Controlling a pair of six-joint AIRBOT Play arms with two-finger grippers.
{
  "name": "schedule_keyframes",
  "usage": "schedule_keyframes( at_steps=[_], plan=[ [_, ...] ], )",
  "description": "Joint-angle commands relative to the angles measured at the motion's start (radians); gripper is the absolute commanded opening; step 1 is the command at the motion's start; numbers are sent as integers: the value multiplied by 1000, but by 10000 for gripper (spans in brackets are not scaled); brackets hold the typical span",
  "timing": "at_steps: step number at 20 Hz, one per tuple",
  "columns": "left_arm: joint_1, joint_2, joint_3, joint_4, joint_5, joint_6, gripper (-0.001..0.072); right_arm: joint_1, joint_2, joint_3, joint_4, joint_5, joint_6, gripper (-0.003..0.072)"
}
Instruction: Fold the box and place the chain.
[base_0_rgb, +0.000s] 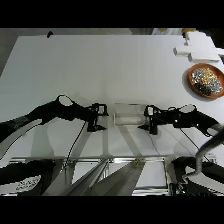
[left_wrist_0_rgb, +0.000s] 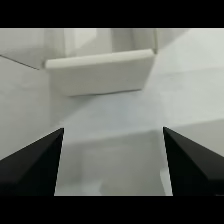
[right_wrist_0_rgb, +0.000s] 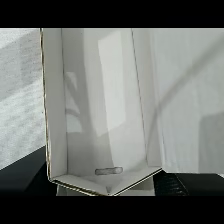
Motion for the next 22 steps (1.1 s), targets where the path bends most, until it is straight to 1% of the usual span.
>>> schedule_keyframes(
  at_steps=[1,4,7,11,19,22],
  plan=[
    [-13,-16,-7,-113,65,93,698,0,0,0,0,0,0,399],
    [-44,-39,-7,-166,77,117,699,0,0,0,0,0,0,399],
    [-63,-47,4,-173,84,142,700,0,0,0,0,0,0,399],
    [-65,-74,45,-180,60,138,701,0,0,0,0,0,0,399],
    [-66,-84,56,-79,-29,139,705,0,0,0,0,0,0,399],
    [-67,-84,56,-115,-29,134,705,0,0,0,0,0,0,399]
  ],
)
